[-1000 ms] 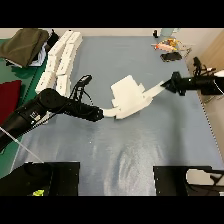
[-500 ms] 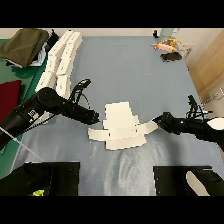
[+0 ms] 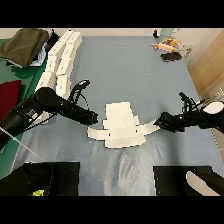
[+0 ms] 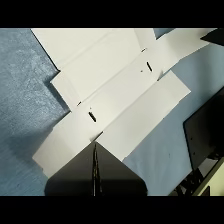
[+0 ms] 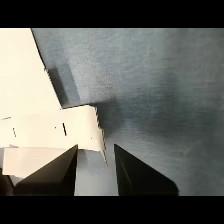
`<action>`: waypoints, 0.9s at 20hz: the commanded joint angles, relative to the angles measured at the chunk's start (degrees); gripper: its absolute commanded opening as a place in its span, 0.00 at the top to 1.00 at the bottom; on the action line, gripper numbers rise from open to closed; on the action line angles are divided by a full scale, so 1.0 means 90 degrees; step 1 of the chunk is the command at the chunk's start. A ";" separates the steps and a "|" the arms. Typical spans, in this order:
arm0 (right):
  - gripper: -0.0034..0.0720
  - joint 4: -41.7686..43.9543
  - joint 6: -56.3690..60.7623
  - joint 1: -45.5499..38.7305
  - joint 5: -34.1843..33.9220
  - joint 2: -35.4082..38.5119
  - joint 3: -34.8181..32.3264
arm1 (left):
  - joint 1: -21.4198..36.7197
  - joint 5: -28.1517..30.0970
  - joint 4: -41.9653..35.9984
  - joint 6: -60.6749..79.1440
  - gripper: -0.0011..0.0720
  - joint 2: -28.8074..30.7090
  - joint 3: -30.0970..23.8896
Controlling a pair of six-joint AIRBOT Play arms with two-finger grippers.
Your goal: Fold the box.
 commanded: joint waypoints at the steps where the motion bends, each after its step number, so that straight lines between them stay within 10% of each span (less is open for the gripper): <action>1: 0.50 -0.0219 -0.0593 0.0063 0.0828 -0.1144 0.0799 | 0.0007 -0.0080 -0.0002 0.0015 0.97 -0.0002 0.0005; 10: 0.70 0.0197 -0.1297 0.0760 0.1202 -0.2552 0.1107 | 0.0007 -0.0087 -0.0002 0.0012 0.97 -0.0002 0.0005; 13: 0.95 0.0340 -0.1598 0.0804 0.1161 -0.2560 0.1112 | 0.0007 -0.0066 0.0000 0.0107 0.97 -0.0002 0.0005; 18: 0.95 0.1141 -0.2076 0.1069 0.0095 -0.1705 0.0236 | 0.0032 0.0153 0.0051 0.0097 0.97 -0.0002 0.0005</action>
